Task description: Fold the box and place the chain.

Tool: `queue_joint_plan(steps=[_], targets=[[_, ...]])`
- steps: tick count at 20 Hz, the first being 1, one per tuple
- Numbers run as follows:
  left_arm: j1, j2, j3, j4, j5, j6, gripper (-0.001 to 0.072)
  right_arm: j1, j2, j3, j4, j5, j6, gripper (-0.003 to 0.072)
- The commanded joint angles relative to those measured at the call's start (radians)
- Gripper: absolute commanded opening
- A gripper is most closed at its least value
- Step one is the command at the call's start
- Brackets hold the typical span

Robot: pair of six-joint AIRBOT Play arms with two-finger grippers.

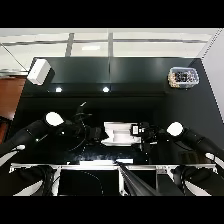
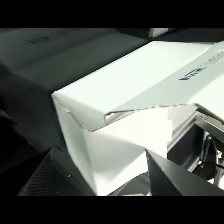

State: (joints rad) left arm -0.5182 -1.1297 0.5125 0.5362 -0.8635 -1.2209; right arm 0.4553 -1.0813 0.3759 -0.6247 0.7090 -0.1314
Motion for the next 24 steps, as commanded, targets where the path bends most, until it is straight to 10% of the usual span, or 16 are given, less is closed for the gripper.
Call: queue_joint_plan(steps=[1, 8, 24], targets=[[-0.075, 0.001, 0.006, 0.014, 0.089, -0.065, 0.0679, 0.000, 0.000, 0.000, 0.000, 0.000, 0.000, 0.0532], [-0.174, 0.001, 0.090, 0.327, 0.125, -0.404, 0.0591, 0.000, 0.000, 0.000, 0.000, 0.000, 0.000, 0.0531], [-0.275, -0.003, 0.154, 0.557, 0.132, -0.734, 0.0546, 0.000, 0.000, 0.000, 0.000, 0.000, 0.000, 0.0531]])
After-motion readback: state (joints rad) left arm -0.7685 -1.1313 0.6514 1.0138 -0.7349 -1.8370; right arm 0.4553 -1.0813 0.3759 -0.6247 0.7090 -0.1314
